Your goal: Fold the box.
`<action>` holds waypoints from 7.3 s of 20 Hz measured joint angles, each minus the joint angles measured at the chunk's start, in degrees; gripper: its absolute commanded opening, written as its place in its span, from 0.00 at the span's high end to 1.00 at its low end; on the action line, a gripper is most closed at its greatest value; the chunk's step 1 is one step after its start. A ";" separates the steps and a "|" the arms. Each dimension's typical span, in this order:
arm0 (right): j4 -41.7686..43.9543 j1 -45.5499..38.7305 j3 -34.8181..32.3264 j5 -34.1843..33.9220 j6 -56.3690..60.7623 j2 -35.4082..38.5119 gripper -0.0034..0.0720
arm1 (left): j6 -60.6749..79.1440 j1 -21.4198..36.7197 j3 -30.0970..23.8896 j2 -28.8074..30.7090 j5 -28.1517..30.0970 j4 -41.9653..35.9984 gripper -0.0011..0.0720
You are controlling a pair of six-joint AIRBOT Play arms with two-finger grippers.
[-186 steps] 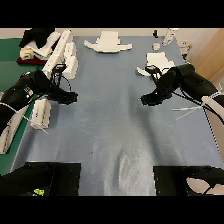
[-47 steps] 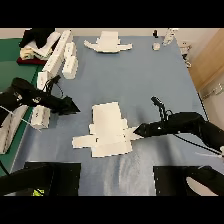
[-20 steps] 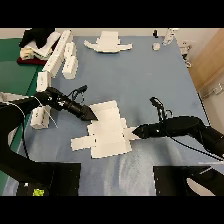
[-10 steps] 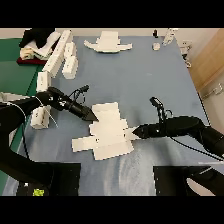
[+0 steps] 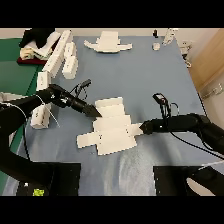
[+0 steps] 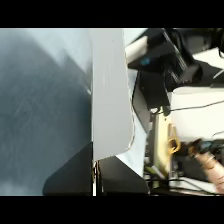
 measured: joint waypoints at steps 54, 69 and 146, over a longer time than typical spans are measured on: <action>-27.91 -3.54 12.98 2.01 36.87 -1.07 0.31 | 37.31 -17.33 -17.40 21.79 28.26 -0.20 0.97; -17.84 -2.67 12.98 -8.04 29.86 -1.27 0.95 | 36.61 -17.33 -17.68 20.98 24.72 2.78 0.97; 9.79 4.44 2.78 -6.25 -68.22 -12.00 0.04 | 36.68 -17.33 -17.66 20.98 24.61 3.04 0.97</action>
